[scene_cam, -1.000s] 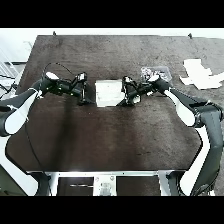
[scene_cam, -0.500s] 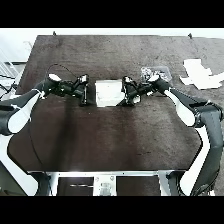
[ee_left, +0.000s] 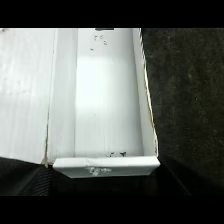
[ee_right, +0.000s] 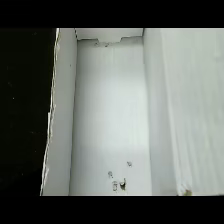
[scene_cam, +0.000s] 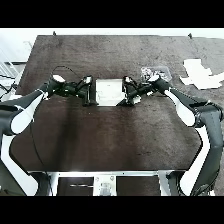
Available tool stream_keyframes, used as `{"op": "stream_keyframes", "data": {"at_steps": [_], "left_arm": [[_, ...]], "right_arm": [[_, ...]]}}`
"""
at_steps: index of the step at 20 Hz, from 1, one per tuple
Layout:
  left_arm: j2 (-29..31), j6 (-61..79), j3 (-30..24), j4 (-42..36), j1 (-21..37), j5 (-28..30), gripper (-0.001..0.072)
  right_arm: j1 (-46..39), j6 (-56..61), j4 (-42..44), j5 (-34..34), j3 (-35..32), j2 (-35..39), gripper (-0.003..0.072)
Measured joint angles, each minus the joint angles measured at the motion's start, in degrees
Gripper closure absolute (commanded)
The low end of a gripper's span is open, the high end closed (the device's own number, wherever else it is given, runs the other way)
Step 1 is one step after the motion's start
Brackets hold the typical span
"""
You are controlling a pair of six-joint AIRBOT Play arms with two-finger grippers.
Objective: Fold the box and place the chain.
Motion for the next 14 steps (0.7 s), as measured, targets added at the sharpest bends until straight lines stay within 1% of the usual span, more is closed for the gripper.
{"op": "stream_keyframes", "data": {"at_steps": [6, 9, 14], "left_arm": [[-0.57, -0.02, 0.33, -0.37, -0.44, 0.9, -0.0011], [-2.62, -0.63, 2.16, -0.35, -0.5, -0.5, -0.0011], [-3.98, -1.03, 4.11, -0.7, -0.48, -1.64, -0.0011]], "right_arm": [[-0.02, 0.0, 0.0, -0.02, 0.0, 0.0, 0.0101], [-0.02, 0.0, -0.02, -0.02, 0.0, 0.0, 0.0101], [-0.04, 0.0, 0.02, -0.02, 0.0, 0.0, 0.01]]}}
